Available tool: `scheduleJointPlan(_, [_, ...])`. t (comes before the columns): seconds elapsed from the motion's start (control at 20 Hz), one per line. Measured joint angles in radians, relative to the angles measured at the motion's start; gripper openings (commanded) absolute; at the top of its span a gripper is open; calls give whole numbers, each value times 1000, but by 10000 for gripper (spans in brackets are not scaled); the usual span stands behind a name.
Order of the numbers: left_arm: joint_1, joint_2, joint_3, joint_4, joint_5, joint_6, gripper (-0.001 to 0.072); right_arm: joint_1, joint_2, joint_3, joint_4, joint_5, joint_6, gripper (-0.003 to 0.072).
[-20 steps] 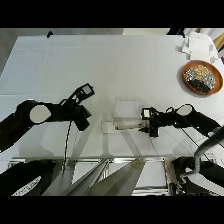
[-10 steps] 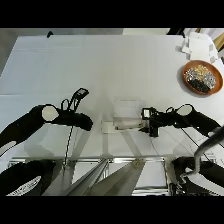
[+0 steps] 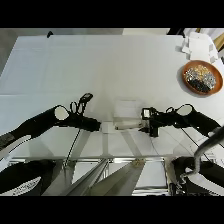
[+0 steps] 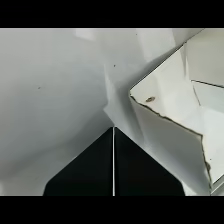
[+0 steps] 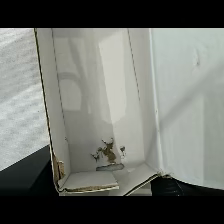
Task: Fold the box and place the chain.
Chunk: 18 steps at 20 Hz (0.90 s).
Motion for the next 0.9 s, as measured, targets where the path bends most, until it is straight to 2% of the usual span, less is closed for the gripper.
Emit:
scheduleJointPlan(0.55, [-46,-10,0,-125,9,68,6,0,0,0,0,0,0,400])
scheduleJointPlan(0.75, [-55,20,2,-152,12,76,12,0,0,0,0,0,0,400])
scheduleJointPlan(0.8, [-56,31,2,-158,15,79,22,0,0,0,0,0,0,400])
scheduleJointPlan(0.9, [-62,51,2,-168,27,79,97,0,0,0,0,0,0,400])
